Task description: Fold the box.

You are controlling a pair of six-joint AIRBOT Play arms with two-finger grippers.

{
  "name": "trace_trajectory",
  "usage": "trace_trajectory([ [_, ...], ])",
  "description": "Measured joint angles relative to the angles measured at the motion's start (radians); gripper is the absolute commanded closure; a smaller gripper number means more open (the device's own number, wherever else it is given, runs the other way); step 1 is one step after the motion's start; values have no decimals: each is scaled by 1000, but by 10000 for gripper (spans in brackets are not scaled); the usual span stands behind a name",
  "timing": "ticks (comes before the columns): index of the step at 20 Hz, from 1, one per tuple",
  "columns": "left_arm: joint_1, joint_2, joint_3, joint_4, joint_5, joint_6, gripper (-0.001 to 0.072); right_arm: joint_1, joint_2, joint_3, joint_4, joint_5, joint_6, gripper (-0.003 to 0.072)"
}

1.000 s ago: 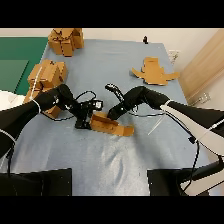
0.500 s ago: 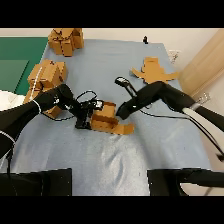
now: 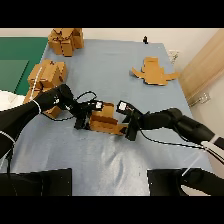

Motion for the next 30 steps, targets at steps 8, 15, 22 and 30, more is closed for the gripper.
trace_trajectory([
  [8,0,0,0,6,0,0,426,77,-179,60,66,148,-53,608],
  [15,-3,0,0,5,0,-5,426,108,-208,78,88,229,-66,611],
  [22,-4,0,1,5,2,1,426,109,-236,80,130,249,-50,192],
  [30,-5,0,1,3,-3,0,426,108,-160,80,94,183,57,683],
])
